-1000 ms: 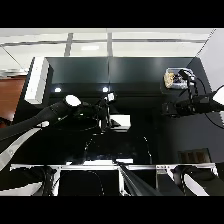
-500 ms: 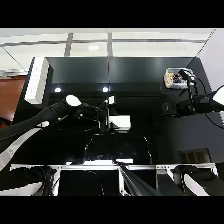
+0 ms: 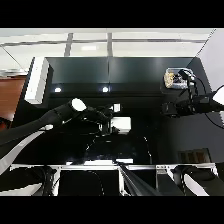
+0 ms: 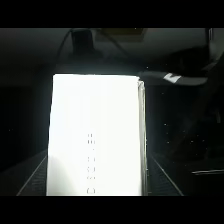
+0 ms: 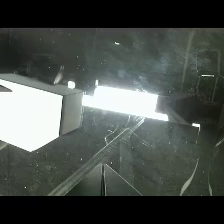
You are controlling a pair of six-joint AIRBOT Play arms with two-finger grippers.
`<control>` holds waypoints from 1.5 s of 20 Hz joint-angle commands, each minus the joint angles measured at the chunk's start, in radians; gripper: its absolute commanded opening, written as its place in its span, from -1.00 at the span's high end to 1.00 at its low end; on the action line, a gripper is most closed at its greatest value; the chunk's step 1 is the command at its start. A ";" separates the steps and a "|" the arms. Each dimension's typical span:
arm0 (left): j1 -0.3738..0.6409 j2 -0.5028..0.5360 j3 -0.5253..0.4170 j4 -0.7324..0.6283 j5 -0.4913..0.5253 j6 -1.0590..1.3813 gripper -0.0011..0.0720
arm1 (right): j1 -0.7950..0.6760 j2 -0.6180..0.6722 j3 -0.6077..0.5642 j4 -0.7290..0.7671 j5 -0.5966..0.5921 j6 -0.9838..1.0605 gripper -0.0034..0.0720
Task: Fold the box and place the chain.
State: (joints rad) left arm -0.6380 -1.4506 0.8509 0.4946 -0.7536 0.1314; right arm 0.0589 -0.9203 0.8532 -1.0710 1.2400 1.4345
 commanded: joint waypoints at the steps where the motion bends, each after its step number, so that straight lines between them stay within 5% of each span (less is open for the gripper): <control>1: -0.045 -0.013 0.001 0.021 0.092 -0.028 -0.72 | -0.001 0.001 0.000 0.000 -0.014 0.001 0.88; 2: -0.045 -0.008 0.008 0.023 0.092 -0.089 -0.12 | -0.001 0.001 0.000 0.000 -0.014 0.001 0.87; 3: -0.032 0.008 0.019 0.040 0.079 -0.179 0.13 | -0.001 0.001 0.000 0.000 -0.014 0.001 0.88; 8: 0.208 0.277 0.033 0.327 0.035 -0.639 0.13 | -0.001 0.001 0.000 0.000 -0.023 0.001 0.88; 13: 0.666 0.547 0.024 0.600 -0.210 -1.043 0.13 | -0.001 0.001 0.000 0.001 -0.066 0.001 0.87; 16: 0.941 0.578 -0.027 0.650 -0.314 -1.182 0.13 | -0.001 0.001 0.000 0.000 -0.098 0.000 0.87; 20: 1.223 0.563 -0.132 0.649 -0.329 -1.241 0.12 | -0.001 0.000 -0.012 0.000 -0.142 -0.015 0.88; 24: 1.306 0.557 -0.146 0.676 -0.293 -1.227 0.12 | -0.001 -0.001 -0.057 0.000 -0.173 -0.018 0.88; 30: 1.225 0.502 -0.150 0.673 -0.143 -1.074 0.12 | -0.001 -0.002 -0.085 0.001 -0.197 -0.017 0.87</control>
State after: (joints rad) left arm 0.6094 -0.9184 0.7048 1.1603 -0.9684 -1.0023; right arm 0.0589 -0.9211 0.7784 -1.0710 1.0554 1.4178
